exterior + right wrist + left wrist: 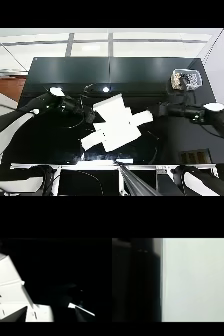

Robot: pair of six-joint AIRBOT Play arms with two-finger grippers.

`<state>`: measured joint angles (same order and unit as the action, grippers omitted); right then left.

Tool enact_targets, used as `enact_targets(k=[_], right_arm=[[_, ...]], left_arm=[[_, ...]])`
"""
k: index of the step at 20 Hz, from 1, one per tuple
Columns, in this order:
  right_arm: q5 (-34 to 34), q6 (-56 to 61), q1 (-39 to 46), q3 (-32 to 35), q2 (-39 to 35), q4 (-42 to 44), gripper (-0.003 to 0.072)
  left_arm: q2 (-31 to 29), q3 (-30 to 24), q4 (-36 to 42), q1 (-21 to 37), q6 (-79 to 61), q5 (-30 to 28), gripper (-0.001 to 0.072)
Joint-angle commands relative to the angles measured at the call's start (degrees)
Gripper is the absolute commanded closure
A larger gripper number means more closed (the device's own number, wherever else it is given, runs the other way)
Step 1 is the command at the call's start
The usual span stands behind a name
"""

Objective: Fold the box and place the chain.

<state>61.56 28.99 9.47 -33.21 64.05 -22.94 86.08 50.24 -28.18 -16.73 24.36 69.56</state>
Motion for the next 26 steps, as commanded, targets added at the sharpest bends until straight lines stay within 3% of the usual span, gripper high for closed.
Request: enact_targets(k=[1,3,7,14,18,23,26], right_arm=[[5.1,0.3,6.3,-6.8,0.0,-15.1,-0.0017],[2.5,0.3,6.6,-10.3,0.0,-21.1,-0.0017],[-6.7,0.4,6.1,-11.3,0.0,-14.3,-0.0016],[-3.6,-13.8,-7.6,-9.4,0.3,-15.2,-0.0019],[-6.8,-14.9,-15.2,-6.9,0.6,-23.5,-0.0018],[-5.8,-14.9,-17.9,-5.8,0.6,-30.4,-0.0017],[0.9,-16.0,-18.4,-5.7,0.7,-34.0,-0.0017]], left_arm=[[-9.0,1.0,-9.2,-5.9,-9.6,-10.2,0.0688],[-11.3,1.0,-9.3,-8.4,-23.1,-14.3,0.0686],[-7.5,1.0,-8.9,-9.3,-26.1,-17.0,0.0685],[-1.2,1.0,-9.1,-9.6,-26.5,-18.1,0.0685],[-0.6,1.0,-9.1,-9.8,-26.5,-17.9,0.0685],[0.1,1.0,-9.2,-9.8,-26.5,-17.9,0.0685],[0.3,1.0,-9.3,-10.4,-26.5,-18.4,0.0685]])
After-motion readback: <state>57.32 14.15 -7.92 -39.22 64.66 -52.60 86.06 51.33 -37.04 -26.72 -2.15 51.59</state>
